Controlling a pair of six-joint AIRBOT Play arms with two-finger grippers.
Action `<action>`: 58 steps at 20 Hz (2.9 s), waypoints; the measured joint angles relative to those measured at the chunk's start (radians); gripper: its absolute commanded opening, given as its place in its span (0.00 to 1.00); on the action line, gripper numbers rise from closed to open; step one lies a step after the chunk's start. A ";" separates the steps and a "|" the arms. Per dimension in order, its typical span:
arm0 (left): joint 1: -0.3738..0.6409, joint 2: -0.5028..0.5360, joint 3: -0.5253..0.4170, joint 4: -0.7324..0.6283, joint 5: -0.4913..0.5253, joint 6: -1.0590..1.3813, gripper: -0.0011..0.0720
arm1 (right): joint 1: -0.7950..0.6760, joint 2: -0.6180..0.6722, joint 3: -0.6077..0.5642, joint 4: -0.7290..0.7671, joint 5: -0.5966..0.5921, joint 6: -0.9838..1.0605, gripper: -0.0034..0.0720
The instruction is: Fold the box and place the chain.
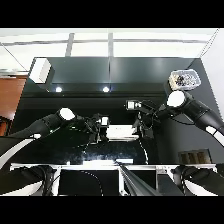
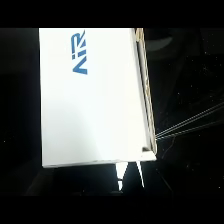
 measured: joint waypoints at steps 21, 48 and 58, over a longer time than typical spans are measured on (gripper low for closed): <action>0.000 0.000 0.000 0.000 0.002 0.000 0.63 | 0.032 0.019 -0.029 -0.021 -0.056 0.036 0.48; 0.000 0.000 0.000 0.000 0.001 0.001 0.63 | -0.071 -0.017 -0.239 0.405 -0.146 0.739 0.06; 0.000 0.000 0.000 0.000 0.001 0.000 0.63 | -0.070 -0.032 -0.239 0.388 -0.185 0.747 0.06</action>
